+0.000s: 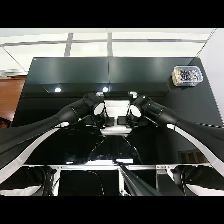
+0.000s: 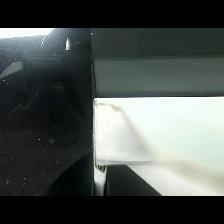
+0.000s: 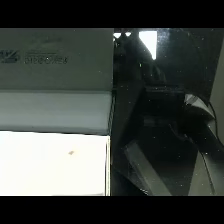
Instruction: Fold the box and place the chain.
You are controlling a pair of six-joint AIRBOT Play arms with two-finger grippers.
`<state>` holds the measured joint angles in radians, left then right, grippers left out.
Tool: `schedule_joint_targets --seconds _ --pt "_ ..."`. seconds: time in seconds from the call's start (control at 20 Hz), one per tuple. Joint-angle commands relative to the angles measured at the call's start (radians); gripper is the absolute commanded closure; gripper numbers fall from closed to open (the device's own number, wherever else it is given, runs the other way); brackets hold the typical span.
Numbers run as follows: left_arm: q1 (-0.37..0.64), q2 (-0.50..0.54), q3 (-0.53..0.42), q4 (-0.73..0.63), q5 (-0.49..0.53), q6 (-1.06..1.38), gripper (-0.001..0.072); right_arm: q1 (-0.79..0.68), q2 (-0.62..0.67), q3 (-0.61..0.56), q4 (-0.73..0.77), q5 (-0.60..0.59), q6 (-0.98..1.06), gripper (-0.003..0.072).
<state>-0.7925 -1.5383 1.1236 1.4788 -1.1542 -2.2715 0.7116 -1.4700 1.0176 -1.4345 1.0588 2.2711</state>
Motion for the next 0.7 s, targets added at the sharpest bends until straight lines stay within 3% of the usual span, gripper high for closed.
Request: schedule_joint_targets --seconds 0.0,0.1,0.25,0.45,0.5,0.65 --pt "0.001 0.000 0.000 0.001 -0.003 0.001 0.0682 0.001 0.002 0.001 0.005 -0.005 -0.002 0.0669" --pt "0.001 0.000 0.000 0.002 -0.003 0.001 0.0681 0.001 0.017 0.001 0.004 -0.004 -0.004 0.0407" --pt "0.001 0.000 0.000 0.001 -0.003 0.001 0.0681 -0.002 0.117 0.003 0.006 -0.001 -0.073 0.0411" --pt "0.001 0.000 0.000 0.001 -0.003 0.001 0.0681 -0.088 0.361 0.061 -0.065 0.111 -0.264 0.0411" --pt "0.001 0.000 0.000 0.001 -0.003 0.001 0.0681 -0.132 0.419 0.065 -0.135 0.101 -0.272 0.0411" --pt "0.001 0.000 0.000 0.001 -0.003 0.001 0.0681 -0.292 0.487 0.063 -0.559 0.048 -0.271 0.0410"
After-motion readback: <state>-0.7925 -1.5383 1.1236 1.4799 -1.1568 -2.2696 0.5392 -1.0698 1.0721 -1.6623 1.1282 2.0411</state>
